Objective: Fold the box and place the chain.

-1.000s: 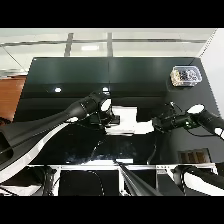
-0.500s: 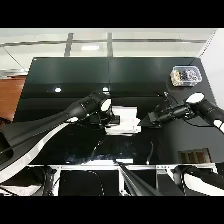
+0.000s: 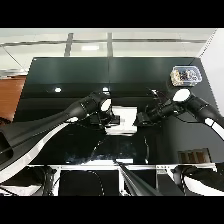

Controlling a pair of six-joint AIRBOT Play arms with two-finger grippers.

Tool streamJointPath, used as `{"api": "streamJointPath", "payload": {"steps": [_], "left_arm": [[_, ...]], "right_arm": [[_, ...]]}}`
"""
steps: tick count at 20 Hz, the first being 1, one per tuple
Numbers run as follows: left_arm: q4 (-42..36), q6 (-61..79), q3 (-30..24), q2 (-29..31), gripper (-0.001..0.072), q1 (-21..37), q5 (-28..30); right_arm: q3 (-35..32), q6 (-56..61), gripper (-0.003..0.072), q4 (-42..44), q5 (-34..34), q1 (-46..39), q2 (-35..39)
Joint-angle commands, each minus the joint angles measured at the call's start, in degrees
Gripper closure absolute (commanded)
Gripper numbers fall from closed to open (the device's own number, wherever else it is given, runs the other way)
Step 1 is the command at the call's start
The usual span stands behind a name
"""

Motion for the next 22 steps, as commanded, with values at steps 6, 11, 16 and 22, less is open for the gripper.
{"api": "streamJointPath", "payload": {"steps": [6, 11, 16, 22], "left_arm": [[0.02, 0.00, 0.02, -0.02, 0.0681, 0.07, 0.00], [0.02, 0.02, 0.02, -0.02, 0.0681, 0.07, -0.02], [0.02, 0.00, 0.02, -0.02, 0.0681, 0.07, 0.00], [0.02, 0.00, 0.02, -0.02, 0.0681, 0.07, 0.00]], "right_arm": [[1.70, 22.75, 0.0391, -17.81, -10.71, 12.50, -0.22], [5.35, 36.89, 0.0391, -28.87, -9.73, 18.25, -2.29], [8.22, 51.95, 0.0391, -38.49, -7.69, 22.71, -3.19], [8.22, 55.45, 0.0468, -39.10, -5.31, 23.93, -5.90]]}}
